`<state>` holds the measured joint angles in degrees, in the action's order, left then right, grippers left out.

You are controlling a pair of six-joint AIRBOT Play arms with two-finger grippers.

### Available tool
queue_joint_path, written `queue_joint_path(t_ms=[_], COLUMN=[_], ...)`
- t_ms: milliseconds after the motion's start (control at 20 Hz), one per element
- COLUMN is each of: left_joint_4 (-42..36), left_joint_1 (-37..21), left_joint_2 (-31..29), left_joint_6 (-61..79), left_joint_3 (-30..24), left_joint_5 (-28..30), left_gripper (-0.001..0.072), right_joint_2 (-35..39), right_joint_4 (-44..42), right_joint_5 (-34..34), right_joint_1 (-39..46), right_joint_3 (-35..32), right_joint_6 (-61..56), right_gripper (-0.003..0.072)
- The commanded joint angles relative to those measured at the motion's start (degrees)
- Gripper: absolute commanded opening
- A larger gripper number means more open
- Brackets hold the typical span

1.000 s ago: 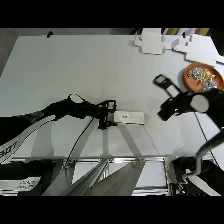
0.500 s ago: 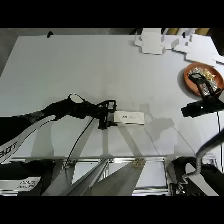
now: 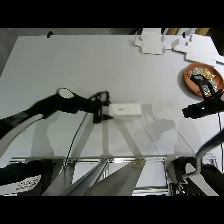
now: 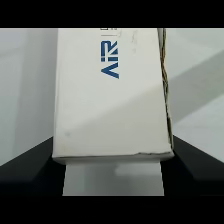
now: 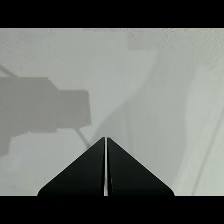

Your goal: Fold the box and place the chain.

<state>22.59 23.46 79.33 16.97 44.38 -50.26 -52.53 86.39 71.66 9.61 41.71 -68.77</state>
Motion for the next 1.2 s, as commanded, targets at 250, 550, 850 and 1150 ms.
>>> queue_joint_path(t_ms=[250,550,850,1150], left_joint_4=[10.49,40.68,47.34,48.59], left_joint_1=[-32.00,-43.93,-43.85,-43.82], left_joint_2=[-21.90,-18.58,-11.91,-11.65], left_joint_6=[-31.39,-59.23,-65.07,-66.51], left_joint_3=[0.04,-0.20,-0.79,-0.81], left_joint_5=[0.98,0.50,-4.20,-7.48], left_gripper=[0.0153,0.0272,0.0361,0.0695], right_joint_2=[0.02,0.02,0.02,0.02], right_joint_4=[-0.04,-0.04,-0.04,-0.04], right_joint_5=[0.11,0.11,0.13,0.13], right_joint_1=[0.04,0.04,0.04,0.04], right_joint_3=[0.04,0.04,0.04,0.04], right_joint_6=[-0.02,-0.02,-0.02,-0.02], right_gripper=[0.0014,0.0014,0.0014,0.0014])
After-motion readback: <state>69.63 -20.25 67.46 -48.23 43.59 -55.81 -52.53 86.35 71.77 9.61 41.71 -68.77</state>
